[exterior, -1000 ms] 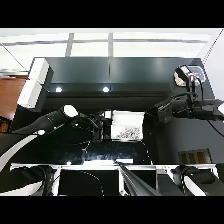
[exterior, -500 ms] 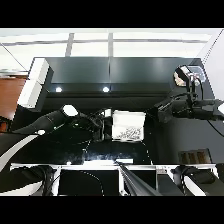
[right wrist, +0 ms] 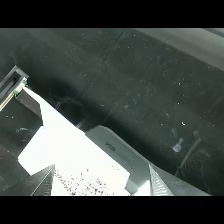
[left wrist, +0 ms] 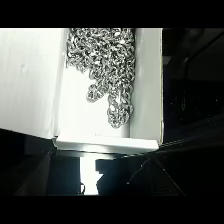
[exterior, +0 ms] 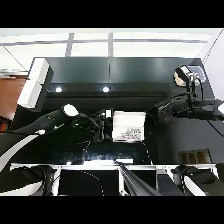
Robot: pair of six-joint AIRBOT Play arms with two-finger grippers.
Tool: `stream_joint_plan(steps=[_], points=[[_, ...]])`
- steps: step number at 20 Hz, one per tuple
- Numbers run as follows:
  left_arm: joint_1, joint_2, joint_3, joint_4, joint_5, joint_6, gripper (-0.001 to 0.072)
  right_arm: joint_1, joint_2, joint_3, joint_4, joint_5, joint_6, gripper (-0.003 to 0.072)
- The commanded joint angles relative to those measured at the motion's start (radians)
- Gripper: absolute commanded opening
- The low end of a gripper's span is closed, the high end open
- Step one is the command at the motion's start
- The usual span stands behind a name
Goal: Fold the box and place the chain.
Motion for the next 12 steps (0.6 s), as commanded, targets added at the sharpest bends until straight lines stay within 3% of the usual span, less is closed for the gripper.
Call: stream_joint_plan(steps=[1,12], points=[[-0.011,0.0,0.022,0.089,0.0,-0.03,0.0708,0.001,-0.001,0.0,0.0,0.0,0.0,0.069],[-0.042,-0.006,0.041,0.083,0.001,-0.106,0.071,0.001,-0.001,0.0,0.0,0.0,0.0,0.069]])
